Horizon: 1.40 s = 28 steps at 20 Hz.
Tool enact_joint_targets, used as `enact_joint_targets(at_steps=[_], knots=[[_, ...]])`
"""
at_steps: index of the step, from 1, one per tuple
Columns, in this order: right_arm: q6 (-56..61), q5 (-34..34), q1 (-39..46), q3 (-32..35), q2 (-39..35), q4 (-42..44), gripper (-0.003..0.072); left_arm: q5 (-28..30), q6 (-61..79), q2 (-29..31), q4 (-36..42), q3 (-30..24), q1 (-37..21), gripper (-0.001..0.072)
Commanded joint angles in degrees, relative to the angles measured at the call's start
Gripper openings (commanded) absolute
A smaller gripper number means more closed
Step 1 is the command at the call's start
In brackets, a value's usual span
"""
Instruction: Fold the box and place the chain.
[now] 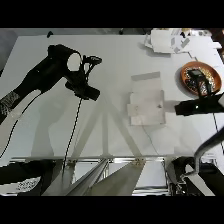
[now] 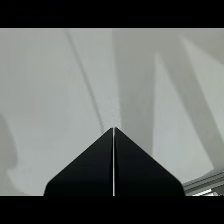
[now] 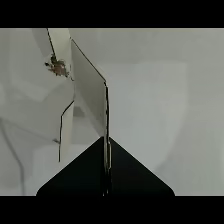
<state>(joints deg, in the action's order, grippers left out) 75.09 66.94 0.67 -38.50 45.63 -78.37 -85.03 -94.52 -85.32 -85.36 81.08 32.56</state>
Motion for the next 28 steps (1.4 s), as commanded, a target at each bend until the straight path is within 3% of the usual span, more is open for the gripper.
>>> enact_joint_targets(at_steps=[1,3,4,9,11,14,15,16,17,18,20,23,26,28], knots=[[6.1,-4.0,-9.3,8.9,-6.8,3.4,0.0017,4.0,0.0,0.0,0.9,0.0,0.0,0.0009],[7.7,-5.1,-13.0,11.3,-7.4,3.4,0.0017,3.8,4.1,0.0,0.9,0.0,0.0,0.0012],[7.7,-5.2,-14.7,11.8,-7.4,3.4,0.0017,2.2,7.3,0.0,0.9,0.0,0.0,0.0039],[9.6,-8.6,-21.2,11.8,-7.4,3.4,0.0017,-5.2,12.6,0.2,2.8,-2.0,-3.7,0.0036],[10.4,-9.9,-22.6,11.8,-7.4,3.4,0.0017,-5.7,16.2,1.3,7.4,-5.9,-6.5,0.0036],[10.4,-10.6,-23.2,11.8,-7.4,3.4,0.0018,-1.5,19.6,4.6,13.7,-14.7,-12.0,0.0041],[10.4,-10.7,-23.2,11.8,-7.4,3.4,0.0018,0.3,22.4,5.9,16.5,-17.6,-13.9,0.013],[10.4,-10.7,-23.2,11.8,-7.4,3.4,0.0018,2.2,26.5,7.3,21.0,-20.5,-15.9,0.0318],[10.4,-10.8,-23.2,11.8,-7.4,3.4,0.0018,4.1,30.7,8.2,26.0,-22.7,-17.6,0.0418],[10.4,-10.9,-23.2,11.8,-7.4,3.4,0.0018,5.8,34.8,8.7,31.1,-24.6,-19.0,0.0442],[10.4,-11.0,-23.2,11.8,-7.4,3.4,0.0018,8.4,44.3,8.7,42.5,-27.5,-20.5,0.0567],[10.4,-11.0,-23.2,11.8,-7.4,3.5,0.0018,12.0,57.7,8.0,54.6,-28.9,-19.1,0.0571],[10.4,-11.0,-23.2,11.8,-7.4,3.6,0.0018,17.2,61.6,5.3,56.6,-28.9,-15.0,0.0571],[10.4,-11.0,-23.2,11.8,-7.4,3.6,0.0018,17.3,63.4,2.7,58.1,-28.9,-13.2,0.0573]])
